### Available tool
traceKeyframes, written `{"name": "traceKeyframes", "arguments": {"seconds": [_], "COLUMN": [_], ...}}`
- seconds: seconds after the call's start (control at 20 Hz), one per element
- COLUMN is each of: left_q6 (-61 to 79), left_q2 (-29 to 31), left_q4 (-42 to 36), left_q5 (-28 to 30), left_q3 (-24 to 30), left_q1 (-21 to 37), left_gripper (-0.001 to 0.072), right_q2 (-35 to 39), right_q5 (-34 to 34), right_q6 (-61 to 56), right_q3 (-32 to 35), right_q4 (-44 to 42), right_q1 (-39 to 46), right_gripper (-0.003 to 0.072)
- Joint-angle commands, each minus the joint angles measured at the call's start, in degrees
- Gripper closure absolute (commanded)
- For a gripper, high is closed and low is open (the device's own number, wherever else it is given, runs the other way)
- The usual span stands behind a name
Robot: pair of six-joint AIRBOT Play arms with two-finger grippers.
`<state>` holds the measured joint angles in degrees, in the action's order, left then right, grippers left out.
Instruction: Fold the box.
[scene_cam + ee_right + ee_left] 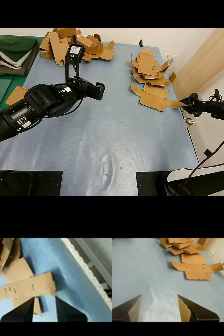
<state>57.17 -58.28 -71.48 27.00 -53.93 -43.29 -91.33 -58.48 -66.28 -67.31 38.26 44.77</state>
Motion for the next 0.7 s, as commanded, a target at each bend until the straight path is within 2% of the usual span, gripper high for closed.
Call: {"name": "traceKeyframes", "arguments": {"seconds": [0.0,0.2,0.4,0.65], "left_q6": [-0.2,-1.6,-1.6,-1.6], "left_q2": [0.0,0.0,0.0,0.0], "left_q4": [-3.0,-3.3,-3.3,-3.3], "left_q5": [-4.0,-4.7,-4.7,-5.1], "left_q3": [0.0,0.0,0.0,0.0], "left_q1": [0.0,0.0,0.1,0.1], "left_gripper": [0.0011,0.0011,0.0011,0.0011], "right_q2": [-2.9,-2.9,-3.7,-9.2], "right_q5": [0.5,2.0,7.0,6.3], "right_q6": [3.3,3.3,2.7,2.9], "right_q3": [-3.8,-7.5,-8.3,-8.3], "right_q4": [-0.4,2.7,6.5,4.4], "right_q1": [0.7,0.7,0.7,-1.3], "right_gripper": [0.0270,0.0271,0.0272,0.0275]}}
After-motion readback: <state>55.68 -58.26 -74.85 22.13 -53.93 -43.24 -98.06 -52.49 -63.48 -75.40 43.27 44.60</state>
